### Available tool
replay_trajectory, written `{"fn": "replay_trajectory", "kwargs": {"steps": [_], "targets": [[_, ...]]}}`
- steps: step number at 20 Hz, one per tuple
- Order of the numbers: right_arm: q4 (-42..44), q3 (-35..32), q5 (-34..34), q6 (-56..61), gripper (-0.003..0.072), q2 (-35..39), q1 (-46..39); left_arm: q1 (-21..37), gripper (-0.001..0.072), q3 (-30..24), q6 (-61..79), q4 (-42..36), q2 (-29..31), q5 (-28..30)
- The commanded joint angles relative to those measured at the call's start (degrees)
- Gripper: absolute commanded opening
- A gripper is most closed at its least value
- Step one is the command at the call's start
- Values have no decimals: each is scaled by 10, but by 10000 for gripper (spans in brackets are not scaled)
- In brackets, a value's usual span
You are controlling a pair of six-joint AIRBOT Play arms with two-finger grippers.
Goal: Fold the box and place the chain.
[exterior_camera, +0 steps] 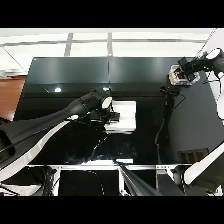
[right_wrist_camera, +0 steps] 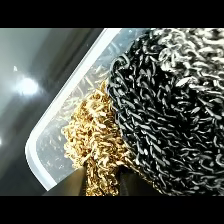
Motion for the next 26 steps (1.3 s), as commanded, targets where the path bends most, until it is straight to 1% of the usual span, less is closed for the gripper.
{"fn": "replay_trajectory", "kwargs": {"steps": [1,5,12,16,20,24,26], "targets": [[1,1,13,-92,14,26,0,0,26,0,0,0,0,2],[0,1,16,-198,13,126,-2,0,26,0,0,0,0,2],[1,1,24,-276,12,345,-2,0,26,0,0,0,0,2],[9,0,83,-298,12,443,-1,0,26,0,0,0,0,2],[92,0,128,-326,12,518,-1,0,26,0,0,0,0,2],[187,0,142,-342,12,565,-1,0,26,0,0,0,0,2],[217,0,146,-345,11,578,5,0,26,0,0,0,0,2]]}}
